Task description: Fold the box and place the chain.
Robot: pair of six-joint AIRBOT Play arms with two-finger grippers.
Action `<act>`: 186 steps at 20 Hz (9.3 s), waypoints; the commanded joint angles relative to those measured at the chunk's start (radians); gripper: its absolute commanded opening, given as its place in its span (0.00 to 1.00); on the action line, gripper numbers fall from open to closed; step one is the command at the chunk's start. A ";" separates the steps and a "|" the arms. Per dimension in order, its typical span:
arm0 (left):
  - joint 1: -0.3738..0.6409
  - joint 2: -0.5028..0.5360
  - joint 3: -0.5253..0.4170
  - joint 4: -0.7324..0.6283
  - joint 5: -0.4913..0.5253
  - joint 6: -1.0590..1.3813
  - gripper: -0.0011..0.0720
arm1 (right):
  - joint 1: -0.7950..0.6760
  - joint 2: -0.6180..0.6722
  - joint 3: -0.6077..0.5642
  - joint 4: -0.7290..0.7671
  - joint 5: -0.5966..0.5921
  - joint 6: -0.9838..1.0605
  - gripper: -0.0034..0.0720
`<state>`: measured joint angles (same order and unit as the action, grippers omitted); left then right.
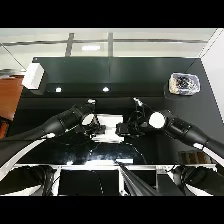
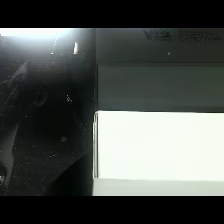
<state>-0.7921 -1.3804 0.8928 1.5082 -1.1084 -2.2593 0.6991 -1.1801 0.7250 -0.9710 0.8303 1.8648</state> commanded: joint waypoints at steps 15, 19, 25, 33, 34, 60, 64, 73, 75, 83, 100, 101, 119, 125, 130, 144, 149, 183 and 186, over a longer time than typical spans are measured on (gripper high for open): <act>0.000 0.000 0.000 0.000 0.000 0.001 0.06 | 0.089 -0.001 0.051 -0.238 -0.002 0.328 0.65; 0.000 0.000 0.000 -0.001 0.000 0.001 0.06 | 0.089 -0.001 0.052 -0.237 0.001 0.322 0.79; 0.000 0.000 0.000 -0.001 0.001 0.001 0.06 | 0.089 -0.001 0.064 -0.212 0.006 0.323 0.75; 0.000 0.000 0.000 -0.001 0.001 0.001 0.06 | 0.089 -0.008 0.081 -0.208 0.023 0.354 0.75; 0.000 0.000 0.000 -0.001 0.001 0.001 0.06 | 0.089 -0.008 0.081 -0.208 0.023 0.354 0.75; 0.000 0.000 0.000 -0.001 0.005 0.001 0.06 | 0.174 -0.097 0.124 -0.407 0.112 0.466 0.51; 0.000 0.000 0.000 -0.001 0.006 0.001 0.06 | 0.195 -0.160 0.208 -0.465 0.184 0.467 0.51; 0.000 0.000 0.000 -0.002 0.005 0.001 0.06 | 0.195 -0.246 0.286 -0.480 0.256 0.496 0.36; 0.000 0.000 0.000 -0.002 0.005 0.001 0.06 | 0.195 -0.253 0.286 -0.487 0.268 0.499 0.35; 0.000 0.000 0.000 -0.002 0.005 0.001 0.06 | 0.195 -0.256 0.286 -0.507 0.235 0.537 0.35; 0.000 0.000 0.000 -0.002 0.008 0.001 0.06 | 0.217 -0.277 0.286 -0.523 0.219 0.559 0.08; 0.000 0.000 0.000 -0.002 0.008 0.001 0.06 | 0.217 -0.277 0.286 -0.523 0.221 0.559 0.09; 0.000 0.000 0.000 -0.002 0.006 0.001 0.06 | 0.098 0.233 0.308 -0.815 0.497 0.378 0.55; 0.000 0.000 0.000 -0.002 0.006 0.001 0.06 | -0.338 0.238 0.302 -0.952 0.412 0.272 0.58; 0.001 0.000 0.000 0.007 0.008 0.002 0.06 | -0.700 0.076 0.332 -0.781 0.118 0.164 0.98; 0.001 -0.002 0.000 0.005 0.039 0.001 0.06 | -0.818 -0.577 0.792 -0.762 0.119 -0.007 0.83; 0.001 -0.002 0.000 0.002 0.039 0.001 0.06 | -0.819 -0.616 0.793 -0.768 0.124 -0.002 0.83; 0.000 -0.002 0.000 -0.002 0.026 0.009 0.06 | -0.637 0.298 0.947 -0.417 0.512 -0.331 0.07; 0.000 -0.002 0.000 -0.002 0.026 0.009 0.06 | -0.549 0.333 0.946 -0.416 0.626 -0.324 0.07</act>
<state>-0.7921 -1.3815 0.8932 1.5063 -1.0813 -2.2505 0.0719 -0.8959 1.6718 -1.3914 1.3449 1.5265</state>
